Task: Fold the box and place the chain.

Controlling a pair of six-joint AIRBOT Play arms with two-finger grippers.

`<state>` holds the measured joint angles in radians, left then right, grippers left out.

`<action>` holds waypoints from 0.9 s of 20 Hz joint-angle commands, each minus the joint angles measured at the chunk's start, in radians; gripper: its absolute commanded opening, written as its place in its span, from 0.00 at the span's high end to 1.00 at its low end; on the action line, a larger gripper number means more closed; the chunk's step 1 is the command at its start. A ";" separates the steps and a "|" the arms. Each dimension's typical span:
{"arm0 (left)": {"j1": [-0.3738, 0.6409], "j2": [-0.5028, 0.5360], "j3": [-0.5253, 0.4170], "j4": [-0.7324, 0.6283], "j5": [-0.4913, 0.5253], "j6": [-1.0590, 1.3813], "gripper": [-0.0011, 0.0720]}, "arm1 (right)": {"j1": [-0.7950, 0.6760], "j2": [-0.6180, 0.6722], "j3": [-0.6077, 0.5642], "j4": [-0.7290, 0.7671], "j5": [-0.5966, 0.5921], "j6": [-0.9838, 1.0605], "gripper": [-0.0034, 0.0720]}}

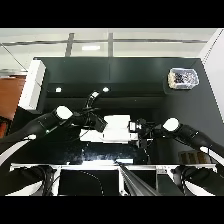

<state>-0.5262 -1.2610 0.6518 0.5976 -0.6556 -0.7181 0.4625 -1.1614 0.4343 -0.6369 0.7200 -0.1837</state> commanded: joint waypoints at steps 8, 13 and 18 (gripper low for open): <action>0.348 0.228 0.035 0.238 -0.526 0.075 0.73 | 0.001 0.000 0.000 0.001 0.001 0.001 0.25; 0.229 0.185 -0.054 0.264 -0.440 0.422 0.01 | 0.001 0.000 0.000 0.001 0.001 0.001 0.25; 0.047 0.178 -0.092 0.321 -0.151 0.644 0.02 | 0.001 0.000 0.000 0.001 0.001 0.001 0.25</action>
<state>-0.3977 -1.0790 0.5804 0.8959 -0.9733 -0.2005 0.4625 -1.1614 0.4343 -0.6365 0.7208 -0.1829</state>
